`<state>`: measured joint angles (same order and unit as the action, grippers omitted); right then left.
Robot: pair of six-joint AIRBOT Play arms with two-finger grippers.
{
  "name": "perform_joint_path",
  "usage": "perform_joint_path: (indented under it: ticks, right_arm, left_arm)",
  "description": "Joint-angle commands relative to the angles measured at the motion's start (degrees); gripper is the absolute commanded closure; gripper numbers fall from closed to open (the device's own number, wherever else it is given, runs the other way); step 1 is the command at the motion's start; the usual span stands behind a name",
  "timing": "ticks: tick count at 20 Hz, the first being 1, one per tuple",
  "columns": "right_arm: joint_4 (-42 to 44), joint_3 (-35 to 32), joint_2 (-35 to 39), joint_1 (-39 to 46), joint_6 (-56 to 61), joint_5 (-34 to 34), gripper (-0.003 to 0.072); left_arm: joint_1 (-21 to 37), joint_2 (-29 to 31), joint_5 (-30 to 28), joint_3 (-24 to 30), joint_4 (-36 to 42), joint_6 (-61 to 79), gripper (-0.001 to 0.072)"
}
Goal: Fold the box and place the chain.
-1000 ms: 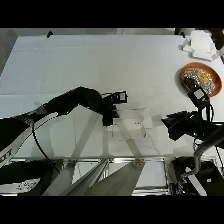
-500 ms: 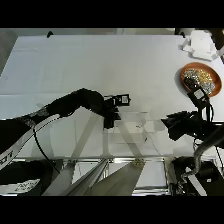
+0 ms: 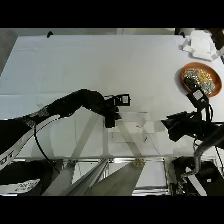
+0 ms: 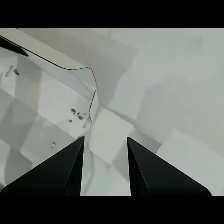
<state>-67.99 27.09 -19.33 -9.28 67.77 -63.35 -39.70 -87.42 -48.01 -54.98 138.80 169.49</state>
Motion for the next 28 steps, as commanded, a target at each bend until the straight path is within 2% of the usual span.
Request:
perform_joint_path:
  ticks: [1,13,15,19,20,22,28]
  right_arm:
    - [-1.4,0.0,0.0,0.0,-1.8,-1.8,0.0416]
    - [-2.1,0.0,0.0,0.0,-1.9,-1.7,0.0416]
    - [-2.1,0.0,0.0,0.0,-1.9,-1.8,0.0416]
    - [-2.1,0.0,0.0,0.0,-1.9,-1.8,0.0416]
    - [-2.1,0.0,0.0,0.0,-1.9,-1.8,0.0416]
    - [-2.1,0.0,0.0,0.0,-1.9,-1.8,0.0416]
    - [-2.1,0.0,0.0,0.0,-1.9,-1.8,0.0416]
  left_arm:
    - [0.0,0.0,0.2,0.0,0.0,0.0,0.0700]
    - [0.0,0.0,-1.4,0.0,0.0,0.0,0.0694]
    - [0.0,0.0,-1.5,0.0,0.0,0.0,0.0611]
    - [0.0,0.0,-1.5,0.0,0.0,0.0,0.0604]
    - [0.0,0.0,-1.5,0.0,0.0,0.0,0.0610]
    - [0.0,0.0,-1.5,0.0,-0.3,0.0,0.0704]
    - [0.0,0.0,0.5,0.0,-2.2,0.0,0.0704]
